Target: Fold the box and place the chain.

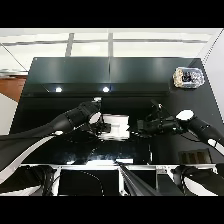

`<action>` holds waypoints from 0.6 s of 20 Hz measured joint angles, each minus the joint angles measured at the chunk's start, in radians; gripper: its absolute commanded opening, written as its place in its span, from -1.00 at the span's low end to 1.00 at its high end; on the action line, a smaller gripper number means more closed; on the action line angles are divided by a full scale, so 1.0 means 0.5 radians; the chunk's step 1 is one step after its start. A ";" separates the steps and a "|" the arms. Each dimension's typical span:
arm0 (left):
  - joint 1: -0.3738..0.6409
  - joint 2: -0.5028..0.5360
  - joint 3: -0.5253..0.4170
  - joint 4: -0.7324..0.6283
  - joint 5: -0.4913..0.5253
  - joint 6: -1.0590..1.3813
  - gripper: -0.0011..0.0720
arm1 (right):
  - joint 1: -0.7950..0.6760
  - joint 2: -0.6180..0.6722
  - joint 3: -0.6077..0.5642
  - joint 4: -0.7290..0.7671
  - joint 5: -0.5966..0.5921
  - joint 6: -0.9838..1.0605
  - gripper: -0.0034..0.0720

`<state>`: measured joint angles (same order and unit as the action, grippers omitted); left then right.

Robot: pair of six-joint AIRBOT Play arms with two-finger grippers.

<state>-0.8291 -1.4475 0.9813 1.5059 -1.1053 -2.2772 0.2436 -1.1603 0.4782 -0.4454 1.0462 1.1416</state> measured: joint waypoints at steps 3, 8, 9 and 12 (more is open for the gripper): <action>0.001 0.000 0.000 0.000 0.003 0.001 -0.88 | 0.124 0.000 0.040 0.005 -0.072 0.045 0.48; 0.001 0.000 0.000 0.001 0.002 0.000 -0.88 | 0.378 0.000 0.172 -0.217 -0.266 0.392 0.48; 0.001 0.000 0.000 0.001 0.002 0.000 -0.88 | 0.430 0.000 0.208 -0.311 -0.301 0.513 0.48; 0.001 0.000 0.000 0.001 0.002 0.001 -0.88 | 0.558 0.000 0.303 -0.592 -0.361 0.838 0.48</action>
<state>-0.8288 -1.4475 0.9813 1.5063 -1.1042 -2.2768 0.5228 -1.1603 0.6296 -0.7414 0.8658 1.5604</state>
